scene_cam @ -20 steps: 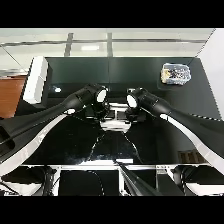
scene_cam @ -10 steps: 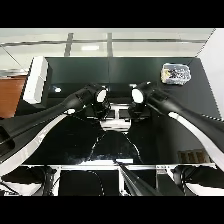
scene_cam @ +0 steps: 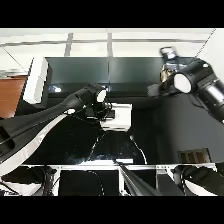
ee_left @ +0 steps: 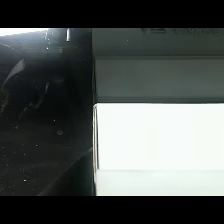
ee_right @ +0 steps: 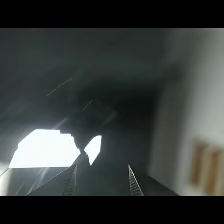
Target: Fold the box and place the chain.
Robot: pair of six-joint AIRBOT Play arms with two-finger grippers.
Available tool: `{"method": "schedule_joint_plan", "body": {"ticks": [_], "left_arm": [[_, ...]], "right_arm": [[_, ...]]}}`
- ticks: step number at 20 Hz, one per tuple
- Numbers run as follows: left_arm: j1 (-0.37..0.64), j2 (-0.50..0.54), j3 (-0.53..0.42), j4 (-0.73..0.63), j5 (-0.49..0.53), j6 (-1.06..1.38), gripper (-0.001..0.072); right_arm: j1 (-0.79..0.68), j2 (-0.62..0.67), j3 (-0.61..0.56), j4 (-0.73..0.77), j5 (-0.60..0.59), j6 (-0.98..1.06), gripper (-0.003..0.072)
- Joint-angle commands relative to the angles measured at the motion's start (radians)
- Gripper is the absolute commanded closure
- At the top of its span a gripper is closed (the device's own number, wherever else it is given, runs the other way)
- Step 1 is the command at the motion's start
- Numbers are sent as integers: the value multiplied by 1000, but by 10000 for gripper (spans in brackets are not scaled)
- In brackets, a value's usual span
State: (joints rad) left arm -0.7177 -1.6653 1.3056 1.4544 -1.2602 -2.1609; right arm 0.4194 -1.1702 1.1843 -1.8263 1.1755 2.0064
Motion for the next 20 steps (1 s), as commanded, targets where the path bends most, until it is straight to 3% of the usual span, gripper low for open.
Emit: {"method": "schedule_joint_plan", "body": {"ticks": [1,3,6,11,13,20], "left_arm": [[1,-1,1,0,-1,0,684],[2,-1,1,0,-1,0,685],[2,-1,1,0,0,0,684],[2,-1,1,0,0,0,685],[2,-1,1,0,2,0,684],[2,-1,1,0,-1,0,684]], "right_arm": [[-197,-58,-48,-132,-259,68,-19],[-322,-187,-12,24,-357,5,-18],[-477,-422,251,263,-282,3,-16],[-546,-799,778,227,60,79,-14],[-546,-902,908,219,104,121,-13],[-588,-970,920,203,59,313,-13]]}}
